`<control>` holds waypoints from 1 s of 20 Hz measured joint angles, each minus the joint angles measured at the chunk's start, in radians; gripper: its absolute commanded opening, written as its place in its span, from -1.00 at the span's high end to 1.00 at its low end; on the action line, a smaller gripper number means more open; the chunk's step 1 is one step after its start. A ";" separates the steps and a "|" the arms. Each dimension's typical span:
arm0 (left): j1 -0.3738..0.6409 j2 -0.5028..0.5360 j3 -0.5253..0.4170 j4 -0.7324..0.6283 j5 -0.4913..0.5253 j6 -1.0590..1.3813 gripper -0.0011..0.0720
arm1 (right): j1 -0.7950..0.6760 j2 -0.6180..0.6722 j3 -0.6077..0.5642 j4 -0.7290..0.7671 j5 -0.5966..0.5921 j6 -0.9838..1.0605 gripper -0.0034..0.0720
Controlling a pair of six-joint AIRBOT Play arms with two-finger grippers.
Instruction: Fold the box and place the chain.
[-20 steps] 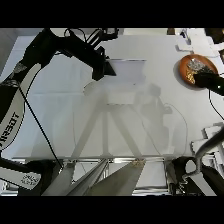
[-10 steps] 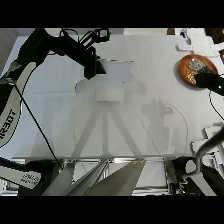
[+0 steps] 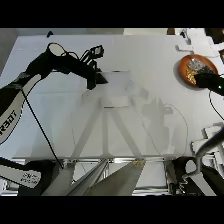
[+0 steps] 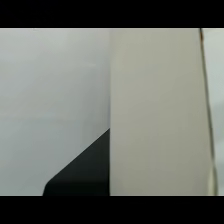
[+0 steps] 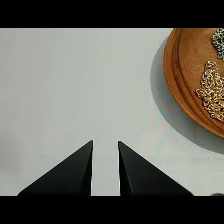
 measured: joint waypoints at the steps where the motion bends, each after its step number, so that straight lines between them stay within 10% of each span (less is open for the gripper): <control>1: 0.008 -0.006 -0.015 -0.027 -0.003 0.016 0.96 | 0.000 0.000 0.000 0.000 0.000 0.000 0.44; 20: 0.011 -0.111 -0.056 0.098 0.036 0.134 0.96 | 0.000 0.000 0.000 0.000 0.000 0.000 0.44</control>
